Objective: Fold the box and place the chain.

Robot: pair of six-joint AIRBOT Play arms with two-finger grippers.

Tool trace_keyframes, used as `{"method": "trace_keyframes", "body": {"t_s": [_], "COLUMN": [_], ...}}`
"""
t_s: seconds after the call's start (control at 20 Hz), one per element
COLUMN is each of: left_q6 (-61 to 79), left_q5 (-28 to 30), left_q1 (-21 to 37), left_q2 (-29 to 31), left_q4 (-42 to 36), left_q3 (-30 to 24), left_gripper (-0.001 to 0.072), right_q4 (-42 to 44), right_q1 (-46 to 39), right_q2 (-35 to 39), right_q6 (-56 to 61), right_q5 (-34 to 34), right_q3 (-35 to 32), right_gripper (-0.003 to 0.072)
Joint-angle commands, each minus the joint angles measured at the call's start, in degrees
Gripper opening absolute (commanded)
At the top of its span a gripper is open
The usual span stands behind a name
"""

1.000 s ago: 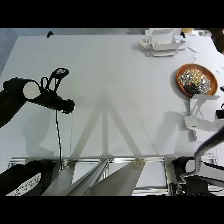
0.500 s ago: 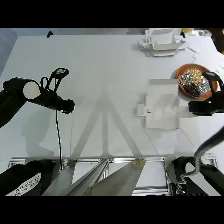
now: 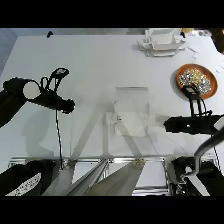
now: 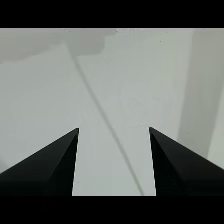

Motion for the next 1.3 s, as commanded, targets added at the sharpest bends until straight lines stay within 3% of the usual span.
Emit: {"method": "trace_keyframes", "body": {"t_s": [0.0,0.15,0.25,0.3,0.5,0.65,0.7,0.8,0.9,0.95,1.0,1.1,1.25], "left_q6": [-0.22,-0.15,0.57,2.97,9.86,11.98,15.17,25.27,35.65,39.3,41.68,43.12,46.99], "left_q5": [6.45,11.98,14.84,15.34,14.25,9.53,8.31,7.1,6.67,5.75,3.37,-4.68,-10.08], "left_q1": [-0.04,-0.09,-0.17,-0.15,-0.15,-0.15,-0.15,-0.15,-0.15,-0.13,-0.11,0.04,-0.04], "left_q2": [-0.09,-0.2,-0.83,-1.55,-6.64,-11.85,-13.18,-14.1,-14.03,-14.08,-14.51,-17.4,-22.43], "left_q4": [-1.14,-4.79,-7.48,-9.11,-16.57,-21.14,-23.67,-31.58,-40.57,-43.87,-45.72,-45.7,-45.11], "left_q3": [-0.02,-0.02,-0.02,-0.02,-0.02,-0.02,-0.02,-0.02,0.22,0.85,2.36,8.57,17.27], "left_gripper": [0.0494,0.0485,0.0569,0.0576,0.0576,0.0569,0.0527,0.0267,0.0176,0.0172,0.0222,0.0408,0.0515], "right_q4": [2.14,2.14,1.95,1.95,1.95,1.9,1.92,1.92,1.92,1.9,1.92,1.95,1.95], "right_q1": [6.12,9.22,9.97,9.97,9.97,9.97,9.97,9.97,9.97,9.97,9.97,9.97,9.97], "right_q2": [2.05,2.05,2.05,2.05,2.05,2.05,2.05,2.05,2.05,2.05,2.05,2.05,2.05], "right_q6": [2.64,4.13,4.13,4.13,4.13,4.11,4.11,4.11,4.11,4.11,4.11,4.11,4.11], "right_q5": [-4.87,-8.31,-8.76,-8.63,-8.61,-8.61,-8.61,-8.59,-8.5,-8.44,-8.41,-8.35,-7.43], "right_q3": [-3.15,-3.26,-3.26,-3.26,-3.26,-3.26,-3.26,-3.26,-3.26,-3.26,-3.26,-3.26,-3.26], "right_gripper": [0.002,0.0021,0.0021,0.0021,0.0021,0.0021,0.0021,0.0021,0.0021,0.0021,0.0021,0.0021,0.0021]}}
